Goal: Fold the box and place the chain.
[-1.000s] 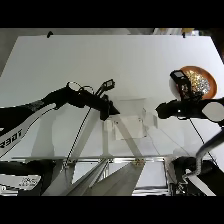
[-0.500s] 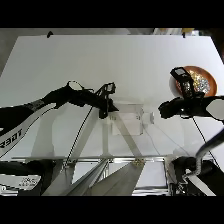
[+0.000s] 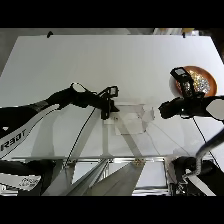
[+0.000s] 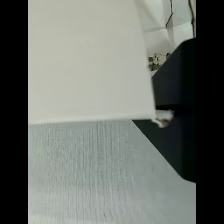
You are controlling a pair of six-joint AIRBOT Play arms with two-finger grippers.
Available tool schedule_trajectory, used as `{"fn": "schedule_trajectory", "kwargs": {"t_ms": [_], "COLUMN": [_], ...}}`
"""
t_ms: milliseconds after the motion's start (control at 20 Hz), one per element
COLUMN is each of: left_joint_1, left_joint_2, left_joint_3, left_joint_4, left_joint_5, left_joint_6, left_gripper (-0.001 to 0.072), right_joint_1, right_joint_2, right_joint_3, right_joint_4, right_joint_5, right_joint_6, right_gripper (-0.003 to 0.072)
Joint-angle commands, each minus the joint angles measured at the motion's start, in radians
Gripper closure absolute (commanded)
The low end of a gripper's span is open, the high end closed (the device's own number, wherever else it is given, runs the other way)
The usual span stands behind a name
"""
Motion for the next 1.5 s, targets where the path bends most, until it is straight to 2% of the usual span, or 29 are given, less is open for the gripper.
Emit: {"fn": "schedule_trajectory", "kwargs": {"t_ms": [0, 450, 500, 550, 600, 750, 850, 900, 1150, 1200, 1250, 1300, 1350, 1400, 1450], "left_joint_1": [-0.006, -0.006, -0.006, -0.006, -0.006, -0.006, -0.006, -0.006, -0.006, -0.006, -0.006, -0.006, -0.006, -0.006, -0.006], "left_joint_2": [-0.005, -0.006, -0.006, -0.006, -0.006, -0.006, -0.006, -0.006, -0.006, -0.006, -0.006, -0.006, -0.006, -0.006, -0.006], "left_joint_3": [0.000, 0.000, 0.000, 0.000, 0.000, 0.000, 0.000, 0.000, 0.000, 0.000, 0.000, 0.000, 0.000, 0.000, 0.000], "left_joint_4": [0.002, 0.001, 0.001, 0.001, 0.001, 0.001, 0.001, 0.001, 0.001, 0.001, 0.000, 0.000, -0.001, -0.002, -0.002], "left_joint_5": [0.007, 0.005, 0.003, 0.002, 0.002, 0.002, 0.002, 0.002, -0.002, -0.001, -0.005, -0.005, -0.005, -0.006, -0.006], "left_joint_6": [0.003, -0.001, -0.001, -0.001, -0.001, -0.001, -0.001, -0.001, -0.001, -0.001, -0.001, -0.001, -0.001, -0.001, -0.001], "left_gripper": [0.0707, 0.0700, 0.0700, 0.0700, 0.0700, 0.0700, 0.0700, 0.0700, 0.0700, 0.0700, 0.0700, 0.0700, 0.0700, 0.0700, 0.0700], "right_joint_1": [0.001, 0.001, 0.001, 0.001, 0.001, 0.012, 0.051, 0.072, 0.170, 0.171, 0.190, 0.216, 0.248, 0.283, 0.315], "right_joint_2": [0.000, 0.000, 0.000, 0.000, 0.000, 0.000, -0.003, -0.009, -0.039, -0.033, -0.023, -0.006, 0.013, 0.037, 0.064], "right_joint_3": [0.001, 0.001, 0.001, 0.001, 0.001, -0.012, -0.061, -0.092, -0.188, -0.200, -0.220, -0.250, -0.278, -0.313, -0.349], "right_joint_4": [-0.006, -0.006, -0.006, -0.005, 0.002, 0.090, 0.214, 0.229, 0.136, 0.116, 0.081, 0.053, 0.045, 0.047, 0.043], "right_joint_5": [0.001, 0.000, -0.002, 0.003, 0.010, 0.028, 0.013, 0.014, 0.039, 0.014, -0.032, -0.101, -0.163, -0.235, -0.303], "right_joint_6": [0.000, -0.041, -0.063, -0.109, -0.158, -0.460, -0.720, -0.801, -0.950, -0.958, -0.960, -0.961, -0.961, -0.961, -0.972], "right_gripper": [0.0387, 0.0402, 0.0477, 0.0640, 0.0666, 0.0666, 0.0665, 0.0665, 0.0665, 0.0645, 0.0521, 0.0293, 0.0129, 0.0009, 0.0007]}}
